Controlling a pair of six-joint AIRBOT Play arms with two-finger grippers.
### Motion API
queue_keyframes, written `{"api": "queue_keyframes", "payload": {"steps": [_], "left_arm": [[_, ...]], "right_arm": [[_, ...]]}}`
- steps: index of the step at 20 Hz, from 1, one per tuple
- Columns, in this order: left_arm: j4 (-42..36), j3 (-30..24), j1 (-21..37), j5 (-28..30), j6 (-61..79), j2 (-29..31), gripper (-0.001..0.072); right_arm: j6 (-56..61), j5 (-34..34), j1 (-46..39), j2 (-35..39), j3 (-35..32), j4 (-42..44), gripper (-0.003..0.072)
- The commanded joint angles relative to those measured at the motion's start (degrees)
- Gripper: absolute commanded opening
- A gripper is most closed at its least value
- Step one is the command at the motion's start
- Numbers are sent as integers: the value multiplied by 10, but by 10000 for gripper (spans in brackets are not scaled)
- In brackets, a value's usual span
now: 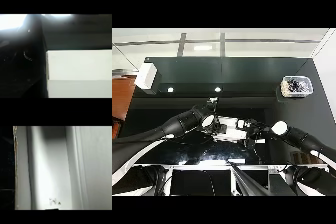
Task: Fold the box and place the chain.
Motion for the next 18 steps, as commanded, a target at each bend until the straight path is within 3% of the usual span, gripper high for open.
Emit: {"api": "queue_keyframes", "payload": {"steps": [1, 9, 15, 18], "left_arm": [[1, 0, 1, -7, 3, -1, 31], [38, 0, 3, -35, -12, 14, 29], [40, 0, 3, -35, -12, 10, 29], [40, 0, 3, -35, -12, 10, 29]], "right_arm": [[38, 5, 0, 14, 3, -14, 698], [92, 65, -19, 121, 9, -238, 696], [92, 68, -19, 108, 8, -231, 695], [82, 53, -13, 87, 8, -178, 694]]}}
